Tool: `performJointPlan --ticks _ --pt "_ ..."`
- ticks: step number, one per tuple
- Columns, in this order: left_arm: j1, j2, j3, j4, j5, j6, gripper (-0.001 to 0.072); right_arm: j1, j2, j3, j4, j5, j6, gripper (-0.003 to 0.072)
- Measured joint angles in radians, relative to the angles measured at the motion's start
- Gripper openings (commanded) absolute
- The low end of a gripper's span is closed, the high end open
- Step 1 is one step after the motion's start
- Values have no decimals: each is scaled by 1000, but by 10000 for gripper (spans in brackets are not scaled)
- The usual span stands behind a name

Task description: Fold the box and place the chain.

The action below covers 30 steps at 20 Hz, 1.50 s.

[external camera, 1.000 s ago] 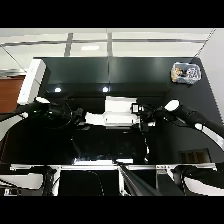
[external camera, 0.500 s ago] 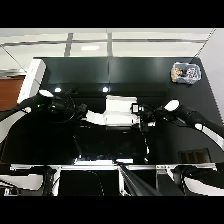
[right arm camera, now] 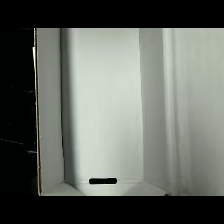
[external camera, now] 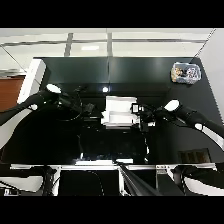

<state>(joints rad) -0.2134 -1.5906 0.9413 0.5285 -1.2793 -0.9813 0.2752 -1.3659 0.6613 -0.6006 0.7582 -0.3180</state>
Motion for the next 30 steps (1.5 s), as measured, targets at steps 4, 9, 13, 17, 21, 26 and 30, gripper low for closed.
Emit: performJointPlan --ticks 4,9,13,17,21,26,30 --pt "-53 2 40 68 60 -99 671 0 0 0 0 0 0 458" --pt "-112 2 102 120 99 -209 541 0 0 0 0 0 0 458" --pt "-144 2 140 138 87 -259 463 0 0 0 0 0 0 458" --pt "-165 2 179 214 71 -362 463 0 0 0 0 0 0 458" --pt "-199 2 216 294 77 -449 462 0 0 0 0 0 0 458" --pt "-245 2 244 368 102 -548 463 0 0 0 0 -1 0 458" --pt "-272 3 254 411 115 -606 463 0 0 0 0 -1 0 458"
